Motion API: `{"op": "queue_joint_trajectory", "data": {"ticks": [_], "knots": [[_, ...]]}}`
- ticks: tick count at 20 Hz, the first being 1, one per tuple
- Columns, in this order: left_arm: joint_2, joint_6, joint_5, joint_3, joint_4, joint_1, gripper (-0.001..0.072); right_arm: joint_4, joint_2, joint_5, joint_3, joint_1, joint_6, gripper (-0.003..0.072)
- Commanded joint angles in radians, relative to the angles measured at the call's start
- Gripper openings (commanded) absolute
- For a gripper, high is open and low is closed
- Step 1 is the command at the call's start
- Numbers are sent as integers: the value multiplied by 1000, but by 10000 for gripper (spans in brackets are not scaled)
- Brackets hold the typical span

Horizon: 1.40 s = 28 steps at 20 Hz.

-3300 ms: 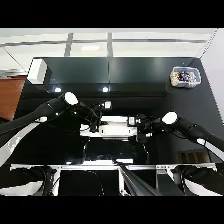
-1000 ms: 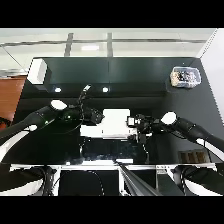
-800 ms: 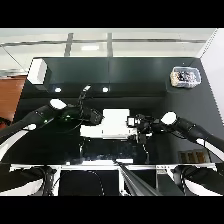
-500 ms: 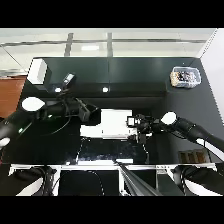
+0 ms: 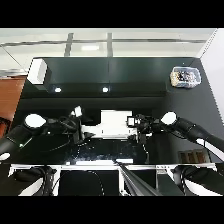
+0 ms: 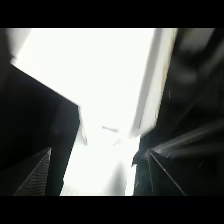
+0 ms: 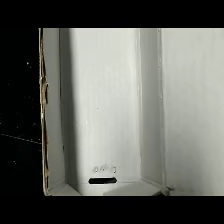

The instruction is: Fold the box and place the chain.

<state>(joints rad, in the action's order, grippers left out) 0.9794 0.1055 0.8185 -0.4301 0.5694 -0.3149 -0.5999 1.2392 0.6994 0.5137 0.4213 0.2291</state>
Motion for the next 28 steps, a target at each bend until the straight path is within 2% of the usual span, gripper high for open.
{"op": "queue_joint_trajectory", "data": {"ticks": [1, 6, 8, 10, 11, 12, 15, 20, 28], "knots": [[44, 93, -77, -6, 117, -39, 703, 0, 0, 0, 0, 0, 0, 190], [170, 235, -15, -73, 21, -90, 686, 0, 0, 0, 0, 0, 0, 191], [180, 239, -35, -76, 21, -124, 672, 0, 0, 0, 0, 0, 0, 191], [180, 239, -60, -77, 13, -133, 472, 0, 0, 0, 0, 0, 0, 191], [180, 239, -62, -77, 1, -132, 322, 0, 0, 0, 0, 0, 0, 191], [180, 239, -65, -78, 2, -132, 219, 0, 0, 0, 0, 0, 0, 190], [180, 239, -78, -79, -22, -133, 218, 0, 0, 0, 0, 0, 0, 191], [197, 243, -90, -79, -189, -167, 218, 0, 0, 0, 0, 0, 0, 190], [241, 246, -116, -81, -192, -194, 209, 0, 0, 0, 0, 0, 0, 190]]}}
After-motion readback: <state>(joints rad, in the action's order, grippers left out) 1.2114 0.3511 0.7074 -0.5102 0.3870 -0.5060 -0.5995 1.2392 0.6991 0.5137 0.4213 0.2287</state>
